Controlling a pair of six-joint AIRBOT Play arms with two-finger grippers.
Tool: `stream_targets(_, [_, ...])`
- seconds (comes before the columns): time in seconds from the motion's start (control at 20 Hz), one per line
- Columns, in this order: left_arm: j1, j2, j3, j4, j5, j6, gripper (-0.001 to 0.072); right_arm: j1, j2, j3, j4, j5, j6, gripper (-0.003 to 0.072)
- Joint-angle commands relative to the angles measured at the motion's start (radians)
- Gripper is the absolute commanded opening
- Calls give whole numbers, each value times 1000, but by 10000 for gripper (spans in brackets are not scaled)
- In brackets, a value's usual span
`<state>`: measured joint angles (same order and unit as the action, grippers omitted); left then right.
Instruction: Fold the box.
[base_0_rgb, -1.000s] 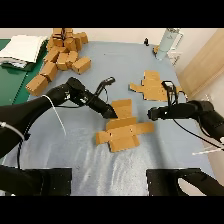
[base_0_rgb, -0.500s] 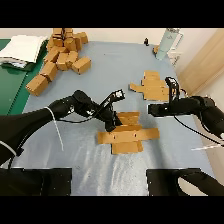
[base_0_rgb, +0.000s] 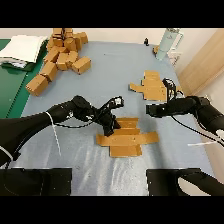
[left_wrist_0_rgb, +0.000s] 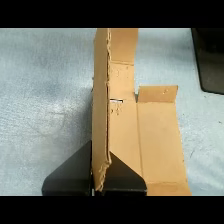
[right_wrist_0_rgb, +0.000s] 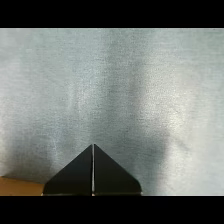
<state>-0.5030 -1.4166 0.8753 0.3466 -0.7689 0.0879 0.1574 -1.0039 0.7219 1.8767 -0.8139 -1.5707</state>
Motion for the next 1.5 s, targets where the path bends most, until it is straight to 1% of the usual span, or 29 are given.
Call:
stream_targets(0.0, [-9, 1, -5, 45, -9, -45, 10, 1, -9, 1, 5, 13, -1, 7])
stream_targets(0.25, [-9, 31, -4, 62, -8, -103, 10, 1, -9, 1, 6, 13, -19, 6])
stream_targets(0.5, [-9, 31, -7, 67, -8, -119, 11, 1, -9, 1, 6, 12, -27, 6])
stream_targets(0.55, [-9, 31, -7, 72, -2, -124, 11, 1, -9, 1, 7, 12, -27, 6])
stream_targets(0.65, [-9, 31, -7, 89, 45, -154, 11, 1, -9, 1, 7, 12, -43, 6])
stream_targets(0.8, [-16, 31, -7, 92, 21, -156, 11, 23, -9, 1, 2, 12, -80, 6])
stream_targets(1.1, [-37, 31, -12, 99, 18, -156, 13, 106, -13, 1, -108, 13, -87, 6])
stream_targets(1.35, [-38, 31, -12, 99, 17, -157, 14, 113, -13, 1, -118, 10, -87, 6])
stream_targets(1.45, [-38, 31, -12, 99, 17, -156, 14, 113, -8, 1, -119, -19, -87, 6])
